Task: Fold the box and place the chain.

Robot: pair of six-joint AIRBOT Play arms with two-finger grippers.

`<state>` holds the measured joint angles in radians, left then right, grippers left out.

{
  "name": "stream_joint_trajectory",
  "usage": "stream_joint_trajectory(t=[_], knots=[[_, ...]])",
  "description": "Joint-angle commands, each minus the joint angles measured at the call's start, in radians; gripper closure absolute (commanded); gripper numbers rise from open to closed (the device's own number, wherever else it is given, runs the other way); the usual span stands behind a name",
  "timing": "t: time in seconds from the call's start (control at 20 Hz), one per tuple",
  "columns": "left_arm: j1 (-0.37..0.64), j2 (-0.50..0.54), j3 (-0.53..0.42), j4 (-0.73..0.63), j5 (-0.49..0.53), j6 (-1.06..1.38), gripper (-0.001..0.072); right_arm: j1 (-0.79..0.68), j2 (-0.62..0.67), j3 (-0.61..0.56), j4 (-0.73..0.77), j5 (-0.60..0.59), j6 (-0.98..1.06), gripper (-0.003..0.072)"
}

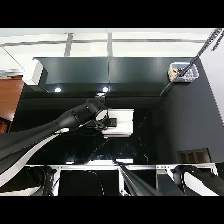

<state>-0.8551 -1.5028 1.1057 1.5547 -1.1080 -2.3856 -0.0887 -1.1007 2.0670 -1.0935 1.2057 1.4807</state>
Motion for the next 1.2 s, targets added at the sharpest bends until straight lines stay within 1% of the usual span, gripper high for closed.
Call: stream_joint_trajectory(t=[0.0, 0.05, 0.15, 0.3, 0.45, 0.55, 0.9, 1.0, 1.15], knots=[[0.0, 0.0, 0.0, 0.0, 0.0, 0.0, 0.0681, 0.091, 0.072, -0.002, 0.028, 0.039, -0.005, 0.067], [0.0, 0.0, 0.0, 0.0, 0.0, 0.0, 0.0681, 0.111, 0.08, -0.002, 0.031, 0.057, -0.002, 0.0669], [0.0, 0.0, 0.0, 0.0, 0.0, 0.0, 0.068, 0.129, 0.085, -0.002, 0.082, 0.135, 0.004, 0.0669], [0.0, 0.0, 0.0, 0.0, -0.001, 0.0, 0.068, 0.129, 0.085, -0.007, 0.237, 0.233, 0.004, 0.0669], [0.0, 0.0, 0.0, 0.0, -0.001, 0.0, 0.0681, 0.129, 0.085, -0.012, 0.405, 0.277, 0.019, 0.0668], [0.0, 0.0, 0.0, 0.0, -0.001, 0.0, 0.0681, 0.129, 0.085, -0.021, 0.468, 0.292, 0.037, 0.0669], [0.0, 0.0, 0.0, 0.0, -0.001, 0.0, 0.068, 0.151, 0.082, -0.026, 0.472, 0.325, 0.053, 0.0669], [0.0, 0.0, 0.0, 0.0, -0.001, 0.0, 0.0681, 0.177, 0.081, -0.036, 0.473, 0.321, 0.053, 0.0668], [0.0, 0.0, 0.0, 0.0, -0.001, 0.0, 0.068, 0.225, 0.08, -0.073, 0.472, 0.283, 0.053, 0.0668]])
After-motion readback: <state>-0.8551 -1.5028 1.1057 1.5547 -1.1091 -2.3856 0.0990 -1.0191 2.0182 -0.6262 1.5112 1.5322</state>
